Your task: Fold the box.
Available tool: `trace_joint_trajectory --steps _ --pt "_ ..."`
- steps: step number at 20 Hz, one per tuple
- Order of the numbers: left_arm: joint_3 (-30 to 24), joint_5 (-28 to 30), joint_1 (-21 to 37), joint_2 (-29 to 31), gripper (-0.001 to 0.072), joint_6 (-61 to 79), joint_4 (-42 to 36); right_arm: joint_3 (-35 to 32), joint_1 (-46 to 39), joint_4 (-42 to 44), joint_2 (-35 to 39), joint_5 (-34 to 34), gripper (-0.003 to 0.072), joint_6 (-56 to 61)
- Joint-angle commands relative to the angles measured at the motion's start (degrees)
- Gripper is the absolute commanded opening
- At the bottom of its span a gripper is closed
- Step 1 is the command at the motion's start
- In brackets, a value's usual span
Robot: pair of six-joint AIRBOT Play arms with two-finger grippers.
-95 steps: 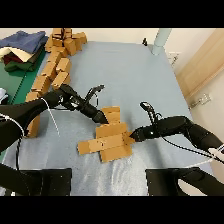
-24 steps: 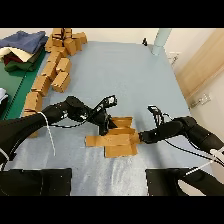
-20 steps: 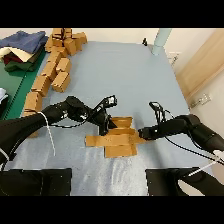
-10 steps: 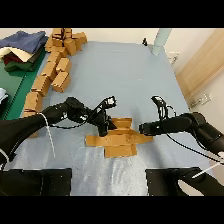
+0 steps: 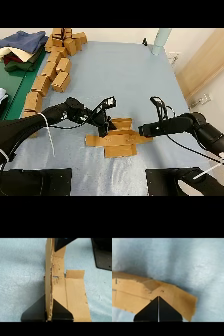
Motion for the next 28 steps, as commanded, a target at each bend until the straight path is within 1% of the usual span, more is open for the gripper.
trace_joint_trajectory --steps 1,3,4,6,8,9,10,11,12,14,18,24,26,28 --pt "-0.04 0.07 0.00 0.00 0.0014 -0.02 -0.13 0.24 4.66 1.44 1.57 -5.66 0.0005 -2.56" --pt "-0.04 0.07 0.00 0.00 0.0014 -0.02 -0.13 0.24 10.95 0.94 3.32 -7.06 0.0005 -2.51" --pt "-0.04 0.07 0.00 0.00 0.0014 -0.02 -0.13 0.22 14.80 -0.83 4.13 -7.34 0.0005 -2.25" --pt "-0.04 0.07 0.00 0.00 0.0014 -0.02 -0.13 0.13 25.40 -9.55 5.35 -8.15 0.0005 2.80" --pt "-0.04 0.04 0.00 0.00 0.0014 -0.02 -0.13 -0.22 37.44 -20.76 5.51 -7.67 0.0020 4.15" --pt "-0.04 0.02 -0.02 0.00 0.0014 -0.02 -0.13 -0.85 42.34 -26.29 5.07 -6.58 0.0158 4.13" --pt "-0.04 0.09 0.00 0.00 0.0014 -0.02 -0.13 -1.73 46.01 -31.78 4.17 -4.92 0.0480 3.96" --pt "-0.04 0.11 0.00 0.00 0.0014 -0.02 -0.13 -2.62 48.65 -36.33 2.80 -2.99 0.0595 3.91" --pt "-0.04 0.11 0.00 0.00 0.0014 -0.02 -0.13 -3.08 49.96 -39.32 1.05 -1.44 0.0596 3.91" --pt "-0.04 0.04 -0.02 0.00 0.0014 -0.02 -0.13 -3.15 50.14 -42.03 -2.64 0.63 0.0595 3.93" --pt "-0.04 0.07 0.00 0.00 0.0014 -0.02 -0.13 -3.15 50.14 -43.47 -7.69 3.78 0.0595 3.96" --pt "-0.04 0.07 0.00 0.00 0.0014 -0.02 -0.13 -3.15 50.12 -42.88 -8.41 5.09 0.0591 4.22" --pt "-0.04 0.09 0.00 0.00 0.0014 -0.02 -0.13 -3.13 50.12 -46.62 -8.35 5.86 0.0582 7.87" --pt "-0.04 0.04 0.00 0.00 0.0014 -0.02 -0.13 -2.38 50.14 -50.10 -7.63 5.18 0.0582 11.89"
